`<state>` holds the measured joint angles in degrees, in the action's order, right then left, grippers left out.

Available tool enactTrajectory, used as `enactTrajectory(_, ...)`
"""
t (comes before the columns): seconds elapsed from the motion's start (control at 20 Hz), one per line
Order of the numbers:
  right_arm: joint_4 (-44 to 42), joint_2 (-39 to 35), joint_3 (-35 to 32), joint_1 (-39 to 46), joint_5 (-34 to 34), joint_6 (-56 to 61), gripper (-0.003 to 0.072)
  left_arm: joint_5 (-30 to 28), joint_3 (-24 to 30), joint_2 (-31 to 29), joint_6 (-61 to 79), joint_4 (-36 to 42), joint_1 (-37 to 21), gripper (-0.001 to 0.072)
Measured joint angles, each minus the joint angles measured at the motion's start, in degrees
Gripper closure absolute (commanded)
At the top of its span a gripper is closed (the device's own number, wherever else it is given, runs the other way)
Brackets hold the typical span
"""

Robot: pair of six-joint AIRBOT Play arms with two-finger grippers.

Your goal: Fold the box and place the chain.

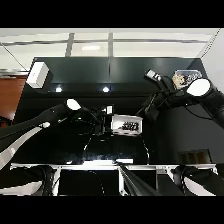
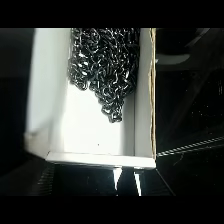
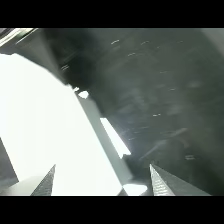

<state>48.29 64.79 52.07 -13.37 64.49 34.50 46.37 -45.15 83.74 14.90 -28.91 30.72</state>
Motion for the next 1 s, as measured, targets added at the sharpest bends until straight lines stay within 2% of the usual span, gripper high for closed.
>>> enactTrajectory(0.4,-0.94,0.04,-5.33,-2.29,-1.75,-14.84,-0.0008,0.02,0.0,0.0,0.0,-0.02,0.0,0.0243)
enactTrajectory(0.7,-1.11,-0.2,-6.1,-3.3,3.23,-11.93,-0.0008,0.13,0.0,0.0,0.0,-0.04,0.0,0.0243)
enactTrajectory(1.0,1.29,-0.2,-7.08,-4.09,0.7,-10.64,-0.0008,0.17,0.0,0.0,0.0,-0.07,0.0,0.0243)
